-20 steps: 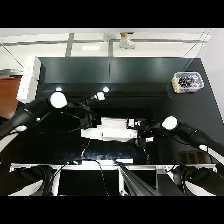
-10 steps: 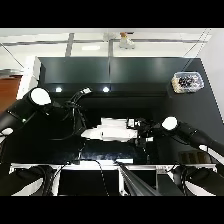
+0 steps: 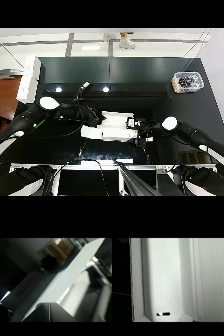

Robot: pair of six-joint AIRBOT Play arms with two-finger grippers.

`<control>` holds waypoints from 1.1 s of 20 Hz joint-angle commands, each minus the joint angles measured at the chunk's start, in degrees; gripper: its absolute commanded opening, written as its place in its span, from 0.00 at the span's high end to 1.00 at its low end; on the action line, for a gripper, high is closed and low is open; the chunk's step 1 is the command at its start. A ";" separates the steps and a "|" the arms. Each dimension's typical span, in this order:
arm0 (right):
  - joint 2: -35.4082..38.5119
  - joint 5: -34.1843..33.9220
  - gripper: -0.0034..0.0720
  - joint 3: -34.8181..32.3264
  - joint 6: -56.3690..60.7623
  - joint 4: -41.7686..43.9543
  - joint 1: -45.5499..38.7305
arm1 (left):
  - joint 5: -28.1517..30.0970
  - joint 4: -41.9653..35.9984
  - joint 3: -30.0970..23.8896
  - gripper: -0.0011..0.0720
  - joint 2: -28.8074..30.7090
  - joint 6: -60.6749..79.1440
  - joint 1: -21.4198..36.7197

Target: Fold the box and place the chain.

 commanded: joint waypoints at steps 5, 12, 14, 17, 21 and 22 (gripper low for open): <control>-0.02 -0.66 0.51 0.00 0.02 0.00 0.02 | 12.87 4.26 -0.22 0.94 -3.85 1.53 -4.57; -0.02 -0.98 0.51 0.00 0.02 0.00 0.02 | 7.52 4.96 -0.07 0.94 -5.81 1.53 -4.00; -0.02 -0.98 0.51 0.00 0.02 0.00 0.02 | 7.37 8.11 0.42 0.94 -3.48 1.44 -2.25; -0.02 -0.98 0.51 0.00 0.02 0.00 0.02 | 2.78 12.13 0.48 0.94 1.62 1.31 2.45; -0.02 -1.01 0.51 0.00 0.02 -0.02 0.02 | -10.67 18.05 0.48 0.08 5.31 1.33 9.53; -0.02 -1.01 0.51 0.00 0.02 -0.02 0.02 | -12.44 19.69 0.48 0.00 5.33 1.05 10.27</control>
